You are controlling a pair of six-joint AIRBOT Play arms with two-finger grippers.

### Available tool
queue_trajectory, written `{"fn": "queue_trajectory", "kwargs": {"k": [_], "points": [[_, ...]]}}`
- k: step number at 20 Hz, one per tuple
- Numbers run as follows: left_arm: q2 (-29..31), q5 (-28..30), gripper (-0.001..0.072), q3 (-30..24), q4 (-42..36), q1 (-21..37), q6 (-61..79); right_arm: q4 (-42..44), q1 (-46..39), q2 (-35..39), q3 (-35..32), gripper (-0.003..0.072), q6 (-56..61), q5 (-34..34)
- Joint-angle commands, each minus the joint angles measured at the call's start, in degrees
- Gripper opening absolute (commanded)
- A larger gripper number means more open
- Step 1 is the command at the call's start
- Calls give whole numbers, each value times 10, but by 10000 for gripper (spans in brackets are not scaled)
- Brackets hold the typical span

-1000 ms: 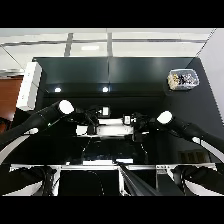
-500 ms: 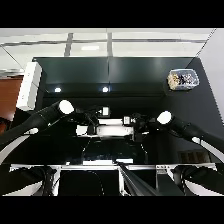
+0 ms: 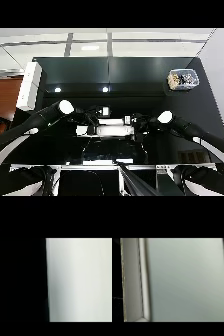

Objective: Fold the box and place the chain.

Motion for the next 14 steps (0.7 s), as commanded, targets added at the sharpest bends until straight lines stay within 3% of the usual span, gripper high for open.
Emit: {"fn": "queue_trajectory", "kwargs": {"k": [1, 2, 3, 4, 8, 9, 10, 11, 13, 14], "points": [[0, 1, 28, 0, 0, 0, 0, 4, 0, 0, 1, 713, 3, -7], [0, 1, 28, 0, 0, 0, 0, 4, 0, 0, 1, 695, 3, -7], [0, 1, 28, 0, 0, 0, 0, 3, 0, 0, 1, 580, 3, -7], [0, 1, 28, 0, 0, 0, 0, 3, 0, 0, 1, 539, 3, -6], [0, 0, 35, 0, 0, 1, -4, 3, 0, 0, 1, 539, 3, -6], [3, 0, 161, 0, 1, 1, -10, 3, 0, 0, 1, 539, 3, -6], [8, 0, 404, 1, 1, 1, -16, 3, 0, 0, 1, 538, 3, -6], [16, 0, 580, 1, 1, 1, -22, 4, 0, 0, 1, 539, 3, -6], [38, -1, 702, 1, 14, 1, -48, 4, 0, 0, 1, 538, 3, -6], [51, -1, 702, 0, 32, 1, -67, 4, 0, 0, 1, 537, 3, -6]]}}
